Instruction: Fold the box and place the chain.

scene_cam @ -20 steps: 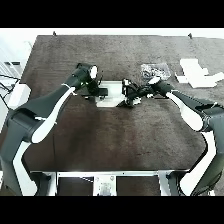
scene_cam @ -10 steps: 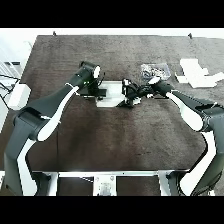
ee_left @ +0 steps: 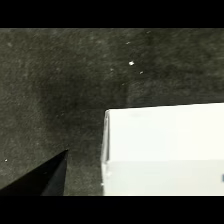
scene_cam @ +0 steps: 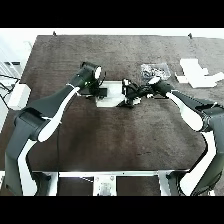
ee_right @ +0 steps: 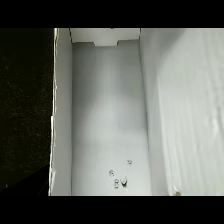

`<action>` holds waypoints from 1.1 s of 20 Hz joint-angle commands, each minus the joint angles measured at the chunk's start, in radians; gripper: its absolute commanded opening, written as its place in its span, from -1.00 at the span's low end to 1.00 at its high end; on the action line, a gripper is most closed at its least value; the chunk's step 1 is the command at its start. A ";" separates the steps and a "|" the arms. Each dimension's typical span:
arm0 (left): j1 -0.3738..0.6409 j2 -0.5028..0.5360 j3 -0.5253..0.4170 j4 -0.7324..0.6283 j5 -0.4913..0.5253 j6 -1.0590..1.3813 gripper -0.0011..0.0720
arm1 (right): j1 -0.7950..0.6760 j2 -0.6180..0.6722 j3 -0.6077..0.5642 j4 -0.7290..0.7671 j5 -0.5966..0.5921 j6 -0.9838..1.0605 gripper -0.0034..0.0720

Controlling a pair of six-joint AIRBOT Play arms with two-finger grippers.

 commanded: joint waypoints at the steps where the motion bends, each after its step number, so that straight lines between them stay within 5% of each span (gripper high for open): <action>1: -0.003 -0.001 0.000 0.000 0.011 0.000 0.31 | -0.001 0.000 0.000 0.000 0.000 0.000 0.58; 2: -0.003 -0.001 0.000 0.000 0.005 -0.003 0.31 | -0.001 0.000 0.000 0.000 0.000 0.000 0.58; 3: -0.003 -0.001 0.000 0.000 0.000 -0.010 0.09 | -0.001 0.000 0.000 0.000 0.000 0.000 0.58; 4: -0.003 -0.001 0.000 0.000 -0.006 -0.011 -0.57 | -0.001 0.000 0.000 0.000 0.000 0.000 0.58; 5: -0.003 -0.001 0.000 -0.002 -0.004 -0.011 -0.77 | -0.001 0.000 0.000 0.000 0.000 0.000 0.58; 12: -0.003 -0.038 0.000 -0.084 -0.030 -0.024 -0.91 | -0.001 0.000 0.000 0.000 0.000 0.000 0.58; 13: -0.003 -0.037 0.002 -0.083 -0.030 -0.019 -0.79 | -0.001 0.000 0.000 0.000 0.000 0.000 0.58; 14: -0.002 -0.036 0.007 -0.083 -0.038 -0.019 0.00 | -0.001 0.000 0.000 0.000 0.000 0.000 0.58; 15: 0.000 -0.036 0.020 -0.073 -0.064 -0.008 0.38 | -0.001 0.000 0.000 0.000 0.000 0.000 0.58; 19: 0.000 -0.036 0.081 -0.033 -0.111 0.046 0.38 | -0.001 0.000 0.000 0.000 0.000 0.000 0.58; 22: 0.000 -0.023 0.121 -0.008 -0.135 0.081 0.59 | -0.001 0.000 0.000 0.000 0.000 0.000 0.58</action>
